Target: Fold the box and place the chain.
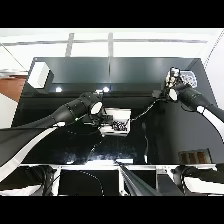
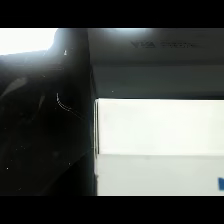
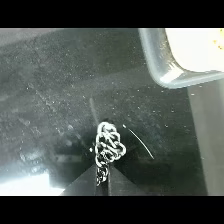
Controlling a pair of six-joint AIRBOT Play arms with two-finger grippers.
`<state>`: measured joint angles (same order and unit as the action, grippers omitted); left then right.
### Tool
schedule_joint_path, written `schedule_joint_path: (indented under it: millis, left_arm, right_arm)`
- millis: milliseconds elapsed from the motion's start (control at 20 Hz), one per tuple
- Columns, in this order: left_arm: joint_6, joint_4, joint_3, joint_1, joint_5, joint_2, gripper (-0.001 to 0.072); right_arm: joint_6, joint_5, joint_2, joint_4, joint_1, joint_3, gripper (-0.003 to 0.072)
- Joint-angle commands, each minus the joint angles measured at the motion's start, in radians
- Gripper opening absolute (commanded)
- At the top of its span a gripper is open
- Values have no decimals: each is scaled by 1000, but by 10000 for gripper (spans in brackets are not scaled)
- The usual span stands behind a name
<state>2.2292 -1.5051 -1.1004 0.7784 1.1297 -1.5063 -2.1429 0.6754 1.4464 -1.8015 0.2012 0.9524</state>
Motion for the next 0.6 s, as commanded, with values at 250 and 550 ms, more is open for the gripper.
schedule_joint_path:
  millis: [250, 550]
  left_arm:
    - [0, -2, 0, 0, -2, 0, 29]
    - [-1, -2, 0, 0, -3, 0, 28]
  right_arm:
    - [277, 162, -246, 76, 0, 115, 32]
    - [630, 507, -442, 422, 0, 391, 32]
